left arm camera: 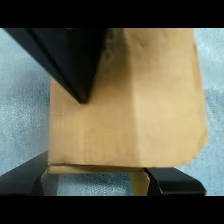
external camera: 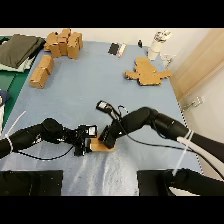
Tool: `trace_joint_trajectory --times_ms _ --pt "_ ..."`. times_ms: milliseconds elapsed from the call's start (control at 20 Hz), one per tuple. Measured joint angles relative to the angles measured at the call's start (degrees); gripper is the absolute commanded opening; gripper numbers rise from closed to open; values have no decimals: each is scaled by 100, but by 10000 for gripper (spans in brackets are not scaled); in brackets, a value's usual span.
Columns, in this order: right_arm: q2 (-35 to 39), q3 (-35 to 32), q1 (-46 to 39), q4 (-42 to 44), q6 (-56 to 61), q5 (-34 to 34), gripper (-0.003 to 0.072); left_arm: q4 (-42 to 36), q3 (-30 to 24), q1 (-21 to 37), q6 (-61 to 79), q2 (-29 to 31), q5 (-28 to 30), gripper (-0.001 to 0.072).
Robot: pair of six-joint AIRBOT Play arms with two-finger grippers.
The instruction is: Fold the box.
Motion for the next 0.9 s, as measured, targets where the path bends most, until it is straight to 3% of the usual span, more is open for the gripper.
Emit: trace_joint_trajectory --times_ms 250,500,550,600,650,900 --pt "498 -291 1156 -1864 1274 1032 5 0 0 0 0 0 0 547" --pt "1255 -988 2024 -3856 2498 1810 20 0 0 0 0 0 0 547" --pt "1412 -1088 2127 -4153 2627 1884 147 0 0 0 0 0 0 548" --pt "1532 -1156 2194 -4380 2715 1923 346 0 0 0 -2 0 0 547" --pt "1631 -1211 2249 -4592 2778 1963 427 0 0 0 0 0 2 548" --pt "1720 -1316 2361 -5086 2861 2046 427 2 0 0 0 0 2 548"
